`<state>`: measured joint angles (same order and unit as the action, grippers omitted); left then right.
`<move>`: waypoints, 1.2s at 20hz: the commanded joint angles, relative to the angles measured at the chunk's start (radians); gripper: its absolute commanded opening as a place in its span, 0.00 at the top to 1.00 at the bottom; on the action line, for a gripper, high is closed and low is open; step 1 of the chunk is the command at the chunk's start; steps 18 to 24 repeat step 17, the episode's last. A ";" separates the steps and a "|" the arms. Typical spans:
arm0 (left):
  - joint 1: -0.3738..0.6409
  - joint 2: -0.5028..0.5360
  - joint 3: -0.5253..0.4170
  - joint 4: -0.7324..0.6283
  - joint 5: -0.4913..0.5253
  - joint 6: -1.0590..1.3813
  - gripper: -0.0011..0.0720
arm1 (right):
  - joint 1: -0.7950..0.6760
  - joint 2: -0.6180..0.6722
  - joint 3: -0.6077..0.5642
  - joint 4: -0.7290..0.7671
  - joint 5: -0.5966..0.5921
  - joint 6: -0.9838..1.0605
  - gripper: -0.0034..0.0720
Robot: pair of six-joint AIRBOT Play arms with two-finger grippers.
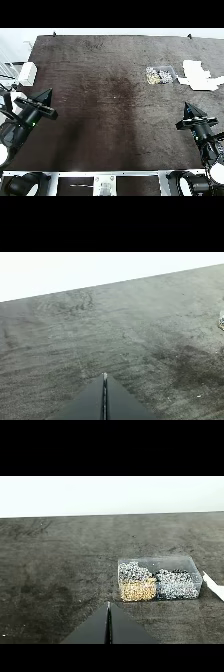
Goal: Fold the box and place the chain.
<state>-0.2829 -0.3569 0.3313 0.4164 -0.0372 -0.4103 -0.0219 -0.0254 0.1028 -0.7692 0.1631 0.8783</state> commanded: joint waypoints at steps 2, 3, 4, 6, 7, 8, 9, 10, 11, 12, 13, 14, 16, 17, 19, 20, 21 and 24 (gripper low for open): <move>-0.001 0.001 0.001 0.002 0.011 0.000 0.96 | -0.005 -0.001 -0.005 0.378 -0.002 -0.288 0.94; -0.001 0.001 0.001 0.002 0.012 0.000 0.96 | -0.004 -0.001 -0.012 0.558 -0.001 -0.470 0.94; -0.001 0.001 0.001 0.002 0.012 0.000 0.96 | -0.005 -0.001 -0.019 0.650 -0.002 -0.603 0.94; -0.001 0.001 0.001 0.001 0.010 0.000 0.96 | -0.005 -0.002 -0.025 0.677 -0.042 -0.787 0.94; -0.001 0.001 0.001 0.002 0.013 0.000 0.96 | -0.005 -0.002 -0.025 0.676 -0.043 -0.800 0.94; -0.001 0.001 0.001 0.002 0.010 -0.001 0.96 | -0.005 -0.002 -0.026 0.676 -0.043 -0.801 0.79; -0.001 0.001 0.001 0.002 0.008 0.000 0.96 | -0.005 -0.002 -0.026 0.676 -0.043 -0.801 0.66; -0.001 0.001 0.001 0.002 0.010 0.000 0.96 | -0.004 -0.002 -0.026 0.676 -0.043 -0.801 0.66; -0.001 0.001 0.001 0.002 0.010 0.000 0.96 | -0.005 -0.002 -0.026 0.676 -0.043 -0.801 0.66; -0.001 0.001 0.001 0.002 0.010 -0.001 0.96 | -0.005 -0.002 -0.026 0.676 -0.043 -0.801 0.66; -0.001 0.001 0.001 0.002 0.011 0.000 0.96 | -0.005 -0.002 -0.026 0.676 -0.043 -0.801 0.66; -0.001 0.001 0.001 0.002 0.011 0.000 0.96 | -0.005 -0.002 -0.026 0.676 -0.043 -0.801 0.66; -0.001 0.001 0.001 0.002 0.011 0.000 0.96 | -0.005 -0.002 -0.026 0.676 -0.043 -0.801 0.66; -0.001 0.001 0.001 0.002 0.011 0.000 0.96 | -0.005 -0.002 -0.026 0.676 -0.043 -0.801 0.66; -0.001 0.001 0.001 0.002 0.011 0.000 0.96 | -0.005 -0.002 -0.026 0.676 -0.043 -0.801 0.66; -0.001 0.001 0.001 0.002 0.011 0.000 0.96 | -0.005 -0.002 -0.026 0.676 -0.043 -0.801 0.66; -0.001 0.001 0.001 0.002 0.011 0.000 0.96 | -0.005 -0.002 -0.026 0.676 -0.043 -0.801 0.66; -0.001 0.001 0.001 0.002 0.011 0.000 0.96 | -0.005 -0.002 -0.026 0.676 -0.043 -0.801 0.66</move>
